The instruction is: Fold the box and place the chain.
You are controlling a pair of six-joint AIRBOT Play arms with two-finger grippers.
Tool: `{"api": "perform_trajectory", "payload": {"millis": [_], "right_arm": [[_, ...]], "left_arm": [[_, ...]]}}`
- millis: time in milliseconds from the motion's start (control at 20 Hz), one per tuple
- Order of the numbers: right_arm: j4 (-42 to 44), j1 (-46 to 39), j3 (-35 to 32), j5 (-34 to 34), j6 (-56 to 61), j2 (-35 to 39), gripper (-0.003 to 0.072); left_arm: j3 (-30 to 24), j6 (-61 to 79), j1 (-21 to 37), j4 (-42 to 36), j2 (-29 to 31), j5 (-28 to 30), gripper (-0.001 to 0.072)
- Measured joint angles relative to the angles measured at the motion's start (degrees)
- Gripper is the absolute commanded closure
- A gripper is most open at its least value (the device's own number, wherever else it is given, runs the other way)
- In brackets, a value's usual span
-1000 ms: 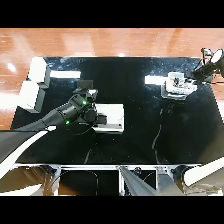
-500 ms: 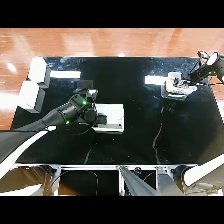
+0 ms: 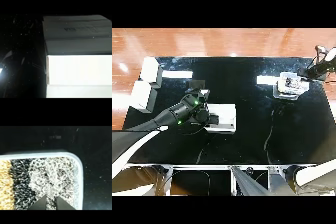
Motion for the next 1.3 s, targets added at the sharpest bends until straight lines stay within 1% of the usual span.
{"api": "perform_trajectory", "payload": {"millis": [300,600,800,1050,1200,1300], "right_arm": [[0.33,0.00,0.55,-0.13,0.02,6.56,0.0664],[2.40,0.00,2.32,-0.61,-0.02,15.28,0.0664],[7.87,0.00,6.29,-0.15,-2.29,21.24,0.0663],[15.45,1.05,13.18,1.03,-5.62,27.96,0.0662],[18.16,3.28,15.02,4.15,-6.93,31.47,0.0662],[20.00,6.29,15.61,6.21,-7.63,33.83,0.0662]], "left_arm": [[0.00,0.00,0.00,0.00,0.00,0.04,0.0687],[0.00,0.00,-0.02,-0.02,0.00,0.07,0.0688],[0.00,0.00,-0.02,-0.20,0.00,0.15,0.0688],[0.04,0.00,-0.13,-0.20,0.00,0.39,0.0688],[0.04,0.00,-0.15,-0.20,0.00,0.52,0.0688],[0.04,0.00,-0.17,-0.20,0.00,0.59,0.0688]]}}
